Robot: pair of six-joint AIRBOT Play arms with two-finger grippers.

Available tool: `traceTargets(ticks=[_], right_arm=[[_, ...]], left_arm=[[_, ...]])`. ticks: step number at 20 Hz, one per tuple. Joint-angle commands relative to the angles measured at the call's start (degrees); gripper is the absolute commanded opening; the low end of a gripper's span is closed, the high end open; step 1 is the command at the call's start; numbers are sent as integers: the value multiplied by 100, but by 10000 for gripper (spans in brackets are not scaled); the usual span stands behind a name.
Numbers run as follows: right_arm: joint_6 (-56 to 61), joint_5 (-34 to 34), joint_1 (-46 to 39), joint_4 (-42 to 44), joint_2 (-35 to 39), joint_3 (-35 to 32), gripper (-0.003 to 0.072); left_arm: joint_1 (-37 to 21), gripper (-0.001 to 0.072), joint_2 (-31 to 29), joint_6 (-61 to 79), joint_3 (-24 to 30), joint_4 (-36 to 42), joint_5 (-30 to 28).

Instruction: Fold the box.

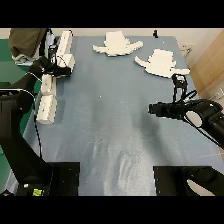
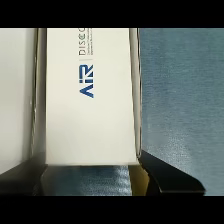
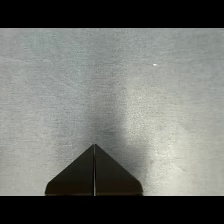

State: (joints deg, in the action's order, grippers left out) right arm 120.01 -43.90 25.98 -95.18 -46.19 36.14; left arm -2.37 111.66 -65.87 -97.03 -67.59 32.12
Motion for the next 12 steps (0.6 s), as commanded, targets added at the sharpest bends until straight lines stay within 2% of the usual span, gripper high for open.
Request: traceTargets(ticks=[1,3,4,5,9,12], right_arm=[[0,0,7,4,-4,4,6],[0,-2,7,4,-4,4,6],[0,-2,7,4,-4,4,6],[0,-2,7,4,-4,4,6],[0,-7,7,4,-4,4,6],[0,-24,7,4,-4,4,6]], left_arm=[[9,537,2,0,-2,11,26],[9,539,2,-35,-2,11,59],[9,591,2,-107,-2,11,94],[9,705,2,-125,-2,9,96],[-13,705,-11,-125,-2,7,310],[-142,706,-173,-125,-13,-24,1054]])
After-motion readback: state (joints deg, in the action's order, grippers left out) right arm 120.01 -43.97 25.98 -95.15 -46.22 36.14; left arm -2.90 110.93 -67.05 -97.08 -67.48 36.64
